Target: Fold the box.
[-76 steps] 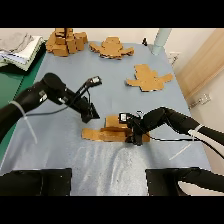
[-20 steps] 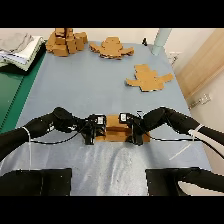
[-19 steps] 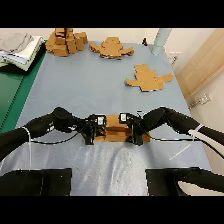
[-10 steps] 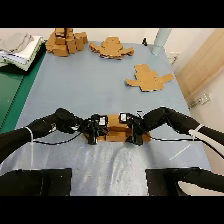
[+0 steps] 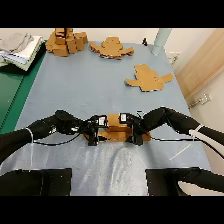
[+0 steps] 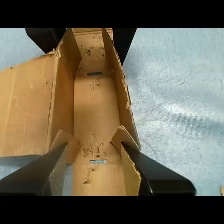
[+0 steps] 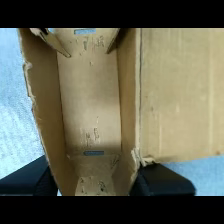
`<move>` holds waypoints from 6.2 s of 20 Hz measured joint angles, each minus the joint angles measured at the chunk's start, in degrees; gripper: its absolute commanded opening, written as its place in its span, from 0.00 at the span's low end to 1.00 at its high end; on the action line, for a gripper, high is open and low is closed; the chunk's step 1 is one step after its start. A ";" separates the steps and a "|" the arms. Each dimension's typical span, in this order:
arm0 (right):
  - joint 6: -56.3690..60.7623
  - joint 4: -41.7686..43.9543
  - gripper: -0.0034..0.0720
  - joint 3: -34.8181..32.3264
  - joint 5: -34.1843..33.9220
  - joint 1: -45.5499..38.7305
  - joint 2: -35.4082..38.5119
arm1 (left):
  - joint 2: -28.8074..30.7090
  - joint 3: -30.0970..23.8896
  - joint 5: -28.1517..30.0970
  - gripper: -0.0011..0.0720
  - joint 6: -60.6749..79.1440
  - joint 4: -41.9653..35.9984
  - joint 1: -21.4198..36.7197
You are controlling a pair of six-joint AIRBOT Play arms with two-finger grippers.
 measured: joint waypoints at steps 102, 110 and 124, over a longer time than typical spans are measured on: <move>0.17 0.04 0.73 0.00 0.00 0.02 0.00 | -15.34 33.44 -19.61 0.30 -161.46 71.56 -23.28; 0.28 0.07 0.73 0.00 -0.11 0.00 0.00 | -15.72 33.59 -18.56 0.04 -161.79 71.19 -23.17; 0.20 0.02 0.73 0.00 0.00 0.00 0.00 | -15.65 36.33 -23.82 0.71 -161.54 66.53 -21.22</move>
